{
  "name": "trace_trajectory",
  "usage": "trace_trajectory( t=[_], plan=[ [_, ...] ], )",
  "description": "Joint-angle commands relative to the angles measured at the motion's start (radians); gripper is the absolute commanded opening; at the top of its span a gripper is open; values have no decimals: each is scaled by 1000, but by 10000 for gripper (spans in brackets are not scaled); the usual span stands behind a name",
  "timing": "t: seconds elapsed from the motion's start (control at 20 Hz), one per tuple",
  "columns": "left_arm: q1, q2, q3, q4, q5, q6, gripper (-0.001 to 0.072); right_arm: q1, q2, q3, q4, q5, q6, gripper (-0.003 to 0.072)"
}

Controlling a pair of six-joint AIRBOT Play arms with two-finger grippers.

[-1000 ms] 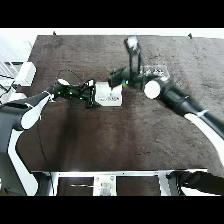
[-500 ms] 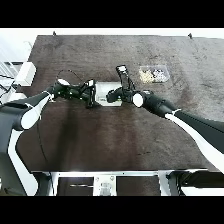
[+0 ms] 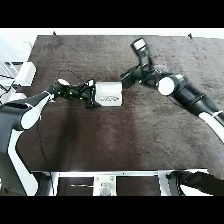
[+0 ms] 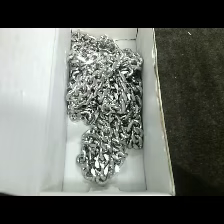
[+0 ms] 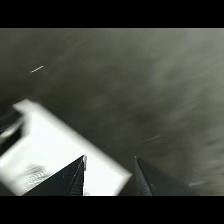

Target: Fold the box and place the chain.

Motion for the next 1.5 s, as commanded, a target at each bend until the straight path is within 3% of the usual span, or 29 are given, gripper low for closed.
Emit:
trace_trajectory(
  t=[0.0, 0.15, 0.4, 0.65, 1.25, 1.45],
  plan=[
    [0, 0, 0, 0, 1, 0, 468, -114, -30, 100, 187, 109, -306, 368],
    [0, 0, 0, 0, 0, 0, 469, -208, -148, 180, 568, 305, -668, 367],
    [0, 0, 0, 0, 0, 0, 469, -277, -353, 252, 862, 418, -996, 314],
    [0, 0, 0, 0, 0, 0, 468, -243, -493, 343, 876, 560, -1019, 315],
    [0, 0, 0, 0, 1, 0, 469, -156, -512, 345, 726, 728, -984, 315],
    [0, 0, 0, 0, 0, 0, 469, -130, -512, 345, 715, 734, -985, 315]
  ],
)
